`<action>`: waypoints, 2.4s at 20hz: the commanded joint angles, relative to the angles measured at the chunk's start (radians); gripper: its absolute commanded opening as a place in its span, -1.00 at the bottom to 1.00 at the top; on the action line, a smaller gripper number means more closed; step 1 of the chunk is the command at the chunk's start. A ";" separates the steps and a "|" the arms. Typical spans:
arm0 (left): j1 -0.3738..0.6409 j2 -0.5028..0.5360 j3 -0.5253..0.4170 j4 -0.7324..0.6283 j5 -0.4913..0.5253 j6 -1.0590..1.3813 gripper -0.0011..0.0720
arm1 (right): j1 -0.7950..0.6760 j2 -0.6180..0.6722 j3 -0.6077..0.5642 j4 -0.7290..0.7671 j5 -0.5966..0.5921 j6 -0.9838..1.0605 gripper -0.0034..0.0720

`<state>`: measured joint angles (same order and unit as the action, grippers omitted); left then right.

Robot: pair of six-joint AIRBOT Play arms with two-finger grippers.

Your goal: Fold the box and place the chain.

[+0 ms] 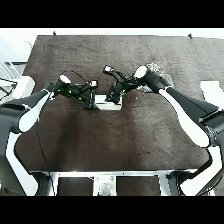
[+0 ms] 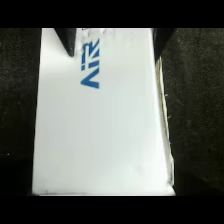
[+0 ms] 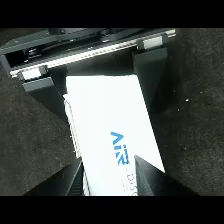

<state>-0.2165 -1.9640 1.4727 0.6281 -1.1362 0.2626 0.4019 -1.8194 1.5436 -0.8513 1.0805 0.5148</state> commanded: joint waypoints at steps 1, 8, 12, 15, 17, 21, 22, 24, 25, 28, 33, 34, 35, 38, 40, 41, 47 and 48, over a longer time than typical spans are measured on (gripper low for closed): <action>-0.001 0.000 0.000 0.000 0.000 -0.001 -0.02 | -0.003 -0.002 -0.046 0.071 0.013 -0.044 0.28; -0.001 0.000 0.000 0.000 0.001 0.000 -0.02 | -0.088 0.010 -0.101 0.282 0.020 -0.195 0.27; -0.001 0.000 0.000 0.000 0.002 0.000 -0.02 | -0.135 0.035 -0.102 0.412 0.032 -0.273 -0.05; -0.001 0.000 0.000 0.000 0.002 0.000 -0.02 | -0.137 0.033 -0.138 0.395 0.037 -0.259 -0.55; -0.001 0.000 0.000 0.000 0.002 0.000 -0.02 | -0.136 0.026 -0.179 0.352 0.034 -0.204 -0.84; -0.001 0.000 0.000 0.000 0.002 0.000 -0.02 | -0.121 -0.004 -0.215 0.214 0.022 -0.052 -0.87; -0.001 0.000 0.000 -0.001 0.001 0.000 -0.02 | -0.115 -0.007 -0.215 0.174 0.016 -0.016 -0.87; -0.001 0.000 0.000 -0.001 0.002 0.000 -0.02 | -0.110 0.001 -0.215 0.149 -0.018 -0.003 -0.87; -0.001 0.000 0.000 -0.001 0.002 0.000 -0.02 | -0.111 0.026 -0.215 0.197 -0.053 -0.042 -0.87; -0.001 0.000 0.000 -0.008 -0.001 0.000 -0.02 | -0.115 0.201 -0.215 0.327 -0.125 -0.116 -0.87; -0.001 0.000 0.000 -0.008 0.002 0.000 -0.02 | -0.137 0.544 -0.301 0.317 -0.165 0.017 -0.87; -0.001 0.000 0.000 -0.008 0.003 0.000 -0.02 | -0.137 0.624 -0.355 0.317 -0.198 0.031 -0.87; -0.001 0.000 0.000 -0.008 -0.001 0.000 -0.02 | -0.137 0.695 -0.412 0.317 -0.225 0.033 -0.87; 0.003 0.014 0.000 -0.041 -0.010 -0.010 -0.91 | -0.138 0.883 -0.611 0.317 -0.322 0.108 -0.87; 0.018 0.058 0.000 -0.051 -0.006 -0.087 -0.92 | -0.138 0.969 -0.726 0.317 -0.361 0.129 -0.87; 0.034 0.087 0.000 -0.062 0.001 -0.137 -0.93 | -0.138 0.997 -0.766 0.316 -0.378 0.147 -0.87; 0.175 0.405 -0.172 -0.107 0.384 -0.420 -0.94 | -0.161 1.055 -0.863 0.316 -0.381 0.205 -0.87; 0.200 0.470 -0.235 -0.109 0.498 -0.472 -0.94 | -0.161 1.055 -0.863 0.317 -0.381 0.212 -0.87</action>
<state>-0.0788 -1.6463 1.3510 0.5354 -0.9165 -0.0460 0.2462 -0.7876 0.7139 -0.5354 0.7105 0.6945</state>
